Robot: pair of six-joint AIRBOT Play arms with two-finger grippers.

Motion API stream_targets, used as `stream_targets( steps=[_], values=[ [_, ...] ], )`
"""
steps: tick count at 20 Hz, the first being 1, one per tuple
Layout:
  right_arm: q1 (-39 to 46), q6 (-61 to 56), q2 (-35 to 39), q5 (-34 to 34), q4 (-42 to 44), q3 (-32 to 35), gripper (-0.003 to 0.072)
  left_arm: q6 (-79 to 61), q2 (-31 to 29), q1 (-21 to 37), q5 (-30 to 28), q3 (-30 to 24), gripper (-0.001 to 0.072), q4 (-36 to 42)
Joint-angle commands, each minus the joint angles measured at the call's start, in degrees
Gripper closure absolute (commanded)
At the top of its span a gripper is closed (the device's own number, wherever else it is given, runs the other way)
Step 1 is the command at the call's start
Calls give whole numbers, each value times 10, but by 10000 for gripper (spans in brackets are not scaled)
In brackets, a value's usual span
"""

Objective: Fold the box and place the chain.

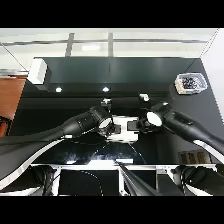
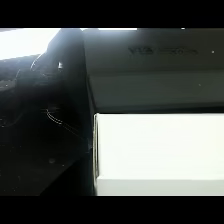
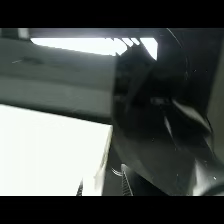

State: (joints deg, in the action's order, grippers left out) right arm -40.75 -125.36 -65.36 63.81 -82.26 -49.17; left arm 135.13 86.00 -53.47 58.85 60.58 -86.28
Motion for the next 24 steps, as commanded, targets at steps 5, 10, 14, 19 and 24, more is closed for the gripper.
stream_targets(
  steps=[5,10,14,19,24],
  values=[
    [89,26,238,76,-199,0,397,1,0,0,-1,0,686,-1],
    [341,19,242,-73,-414,60,399,1,0,0,-2,0,686,-1],
    [551,0,123,-279,-267,60,398,1,0,0,-1,0,686,0],
    [597,110,-112,-270,-40,-145,398,1,0,0,-1,0,686,0],
    [596,248,-304,-56,41,-383,31,1,0,0,-1,0,686,0]
  ],
)
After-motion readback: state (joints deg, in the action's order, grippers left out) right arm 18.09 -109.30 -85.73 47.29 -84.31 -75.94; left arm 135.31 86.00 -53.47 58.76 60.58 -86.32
